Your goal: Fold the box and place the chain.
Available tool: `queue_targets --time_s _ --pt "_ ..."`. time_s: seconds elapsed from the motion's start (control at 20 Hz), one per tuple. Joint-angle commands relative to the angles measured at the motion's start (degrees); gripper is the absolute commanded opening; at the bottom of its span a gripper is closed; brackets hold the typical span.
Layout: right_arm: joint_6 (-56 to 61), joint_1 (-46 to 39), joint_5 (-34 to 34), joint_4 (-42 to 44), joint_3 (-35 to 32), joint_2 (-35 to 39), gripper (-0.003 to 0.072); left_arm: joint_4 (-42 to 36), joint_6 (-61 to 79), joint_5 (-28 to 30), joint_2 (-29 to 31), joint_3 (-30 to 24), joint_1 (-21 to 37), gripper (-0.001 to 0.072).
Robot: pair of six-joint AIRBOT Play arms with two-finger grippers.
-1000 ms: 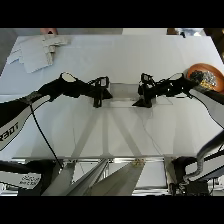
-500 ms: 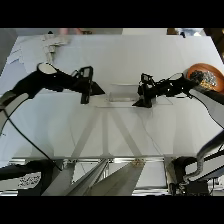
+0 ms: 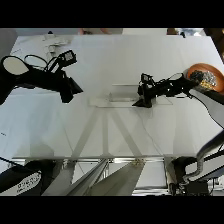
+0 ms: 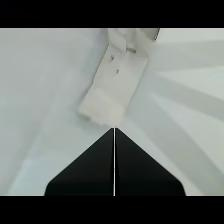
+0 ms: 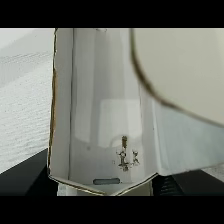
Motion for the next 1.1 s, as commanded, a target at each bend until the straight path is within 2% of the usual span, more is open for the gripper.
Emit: queue_targets --time_s 0.0,0.15,0.3,0.45,0.65,1.05 --pt "0.02 0.02 0.02 0.0 0.07 -0.02 0.0516 4.72 -13.9 1.57 1.14 -3.89 0.31 0.001" --pt "0.02 0.02 0.02 0.0 0.07 -0.02 0.0516 6.91 -22.62 7.06 0.94 -9.31 0.31 0.001" --pt "0.02 0.02 0.02 0.0 0.07 -0.02 0.0516 4.5 -31.04 14.8 -0.61 -12.28 0.92 0.0013" --pt "0.02 0.02 0.02 0.0 0.07 -0.02 0.0516 0.09 -38.1 16.02 -6.19 -12.31 1.46 0.0009" --pt "0.02 0.02 0.02 0.0 0.07 -0.02 0.0516 -10.03 -38.8 16.22 -13.42 -12.31 1.29 0.001" --pt "0.02 0.02 0.02 0.0 0.07 -0.02 0.0516 -12.13 -38.66 19.76 -15.06 -12.28 0.39 0.0009"
